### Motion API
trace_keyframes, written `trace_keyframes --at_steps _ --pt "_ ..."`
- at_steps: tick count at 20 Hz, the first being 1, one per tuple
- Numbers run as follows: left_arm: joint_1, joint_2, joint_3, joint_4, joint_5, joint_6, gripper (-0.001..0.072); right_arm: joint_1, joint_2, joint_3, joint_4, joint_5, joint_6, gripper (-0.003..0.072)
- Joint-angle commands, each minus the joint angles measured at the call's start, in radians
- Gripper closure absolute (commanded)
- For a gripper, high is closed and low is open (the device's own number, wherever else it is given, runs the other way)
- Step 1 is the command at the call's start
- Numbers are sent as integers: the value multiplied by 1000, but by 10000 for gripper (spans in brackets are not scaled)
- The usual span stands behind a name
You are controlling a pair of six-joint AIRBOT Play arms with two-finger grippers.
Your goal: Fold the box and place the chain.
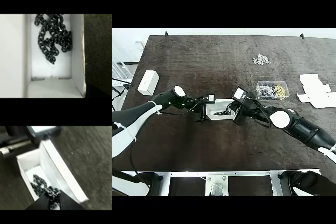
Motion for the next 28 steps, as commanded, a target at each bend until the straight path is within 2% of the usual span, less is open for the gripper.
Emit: trace_keyframes --at_steps 1,4,8,9,10,11,12,16,20,21,25,26,28 --pt "1 0 0 0 0 0 234 33 -66 1 58 -89 2 680" --pt "1 0 0 0 0 0 235 47 -156 14 81 -173 2 680" --pt "1 0 0 0 0 0 235 75 -238 35 84 -178 2 673" --pt "1 0 0 0 0 0 234 69 -239 35 82 -178 2 561" --pt "1 0 0 0 0 0 234 60 -236 38 76 -179 2 338" --pt "1 0 0 0 -1 0 234 47 -232 41 72 -182 2 245" --pt "1 0 0 0 -2 0 234 32 -221 41 69 -182 2 278" --pt "1 0 0 0 0 0 235 -65 -130 39 69 -143 19 279" --pt "1 0 0 0 0 0 234 -278 14 -37 69 -100 328 286" --pt "1 0 0 0 0 0 234 -332 31 -61 70 -100 401 325" --pt "1 0 0 0 -1 0 234 -429 -3 -96 71 -103 563 306" --pt "1 0 0 0 -1 0 234 -432 -31 -96 71 -111 582 267" --pt "1 0 0 0 -1 0 234 -433 -103 -95 72 -136 627 238"
